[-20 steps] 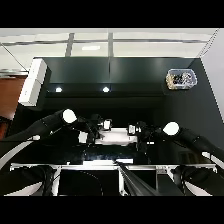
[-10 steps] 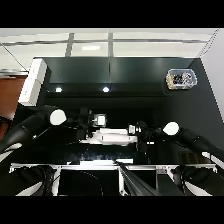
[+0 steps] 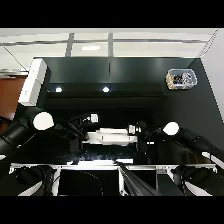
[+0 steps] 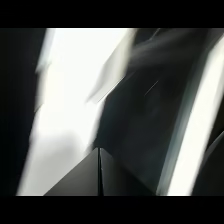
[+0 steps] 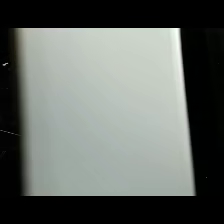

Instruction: Fold the box and place the chain.

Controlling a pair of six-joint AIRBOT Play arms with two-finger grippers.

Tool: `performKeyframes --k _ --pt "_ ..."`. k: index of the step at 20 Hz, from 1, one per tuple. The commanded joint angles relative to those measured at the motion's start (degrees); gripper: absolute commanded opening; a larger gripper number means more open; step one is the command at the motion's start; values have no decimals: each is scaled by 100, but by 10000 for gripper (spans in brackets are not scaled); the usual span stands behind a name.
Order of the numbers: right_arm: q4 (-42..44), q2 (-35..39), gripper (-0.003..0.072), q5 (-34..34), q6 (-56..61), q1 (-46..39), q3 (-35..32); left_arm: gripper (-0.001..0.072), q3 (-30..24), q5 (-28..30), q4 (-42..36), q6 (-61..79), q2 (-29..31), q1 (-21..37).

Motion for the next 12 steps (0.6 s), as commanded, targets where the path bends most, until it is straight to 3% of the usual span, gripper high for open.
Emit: performKeyframes --k 1,3,6,12 --pt "0 -2 205 4 0 4 2 24 -223 1119 -2131 -153 -138 2" --pt "0 -2 205 4 0 4 2 24 -389 2146 -2780 -138 -422 -42" --pt "2 -2 205 4 0 4 2 24 -400 3034 -2962 -127 -927 -109" --pt "0 -2 205 2 0 7 2 23 -400 3158 -2675 -122 -1834 -212"
